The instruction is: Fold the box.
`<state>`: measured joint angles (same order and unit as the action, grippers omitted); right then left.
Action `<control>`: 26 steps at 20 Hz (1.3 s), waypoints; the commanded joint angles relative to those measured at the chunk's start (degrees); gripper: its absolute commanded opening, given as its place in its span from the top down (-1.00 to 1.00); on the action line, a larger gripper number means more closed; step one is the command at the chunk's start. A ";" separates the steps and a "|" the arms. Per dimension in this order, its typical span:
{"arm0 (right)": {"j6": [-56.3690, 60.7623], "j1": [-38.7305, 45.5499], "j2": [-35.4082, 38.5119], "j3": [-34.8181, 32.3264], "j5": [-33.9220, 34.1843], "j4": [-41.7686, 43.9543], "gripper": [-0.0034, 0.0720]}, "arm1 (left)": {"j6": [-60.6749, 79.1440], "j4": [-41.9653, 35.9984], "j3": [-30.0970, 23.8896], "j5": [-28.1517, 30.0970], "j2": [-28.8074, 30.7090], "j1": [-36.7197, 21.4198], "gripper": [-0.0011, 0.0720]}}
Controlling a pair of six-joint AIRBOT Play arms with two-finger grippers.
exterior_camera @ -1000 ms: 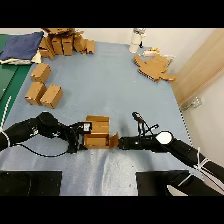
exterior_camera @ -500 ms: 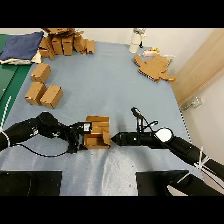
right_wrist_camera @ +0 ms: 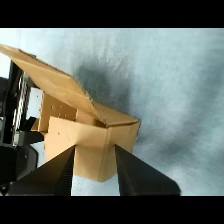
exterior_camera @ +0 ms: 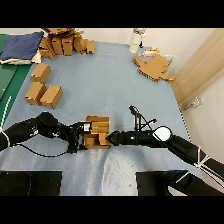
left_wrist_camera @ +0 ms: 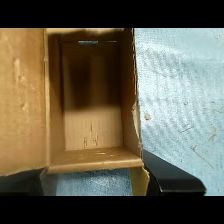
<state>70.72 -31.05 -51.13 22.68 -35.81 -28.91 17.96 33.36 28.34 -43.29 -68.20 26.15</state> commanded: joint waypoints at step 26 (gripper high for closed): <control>71.91 -23.02 -31.04 37.48 -33.62 -60.39 -0.14 | 0.02 0.02 0.04 -0.22 -0.02 -0.07 0.94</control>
<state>140.73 -53.65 -81.12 59.96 -69.78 -90.43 17.96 33.36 28.34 -43.62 -68.23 26.13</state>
